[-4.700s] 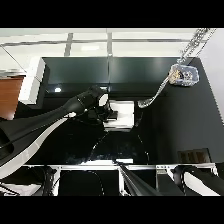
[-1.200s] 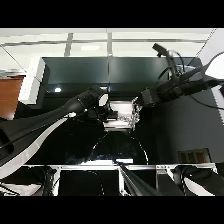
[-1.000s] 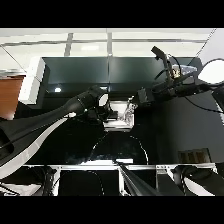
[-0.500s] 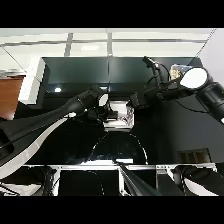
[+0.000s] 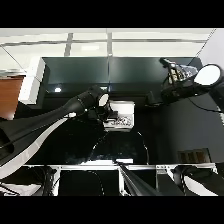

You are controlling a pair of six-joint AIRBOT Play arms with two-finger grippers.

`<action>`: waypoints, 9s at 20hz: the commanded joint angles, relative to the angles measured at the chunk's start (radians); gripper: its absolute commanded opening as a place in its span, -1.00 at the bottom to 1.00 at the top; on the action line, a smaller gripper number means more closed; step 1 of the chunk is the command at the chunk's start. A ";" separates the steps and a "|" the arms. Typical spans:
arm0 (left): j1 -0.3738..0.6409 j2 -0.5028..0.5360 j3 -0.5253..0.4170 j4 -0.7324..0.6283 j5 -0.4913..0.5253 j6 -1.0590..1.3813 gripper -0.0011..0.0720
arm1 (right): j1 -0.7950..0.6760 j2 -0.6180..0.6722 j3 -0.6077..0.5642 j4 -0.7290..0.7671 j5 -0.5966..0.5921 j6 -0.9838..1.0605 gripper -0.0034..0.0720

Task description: Fold the box and place the chain.

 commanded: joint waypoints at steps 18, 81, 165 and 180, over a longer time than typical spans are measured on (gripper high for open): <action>0.047 0.236 -0.001 0.214 -0.174 0.306 0.45 | -0.049 0.032 0.000 -0.051 0.013 -0.005 0.01; 0.309 0.163 -0.422 -0.916 0.348 2.496 -0.07 | -0.048 0.020 -0.018 -0.091 -0.129 -0.005 0.01; 0.309 0.164 -0.422 -0.914 0.372 2.435 -0.06 | 0.217 -0.217 -0.072 0.158 -0.216 -1.229 0.98; 0.309 0.164 -0.422 -0.914 0.372 2.435 -0.06 | 0.203 -0.216 -0.072 0.147 -0.171 -1.122 0.19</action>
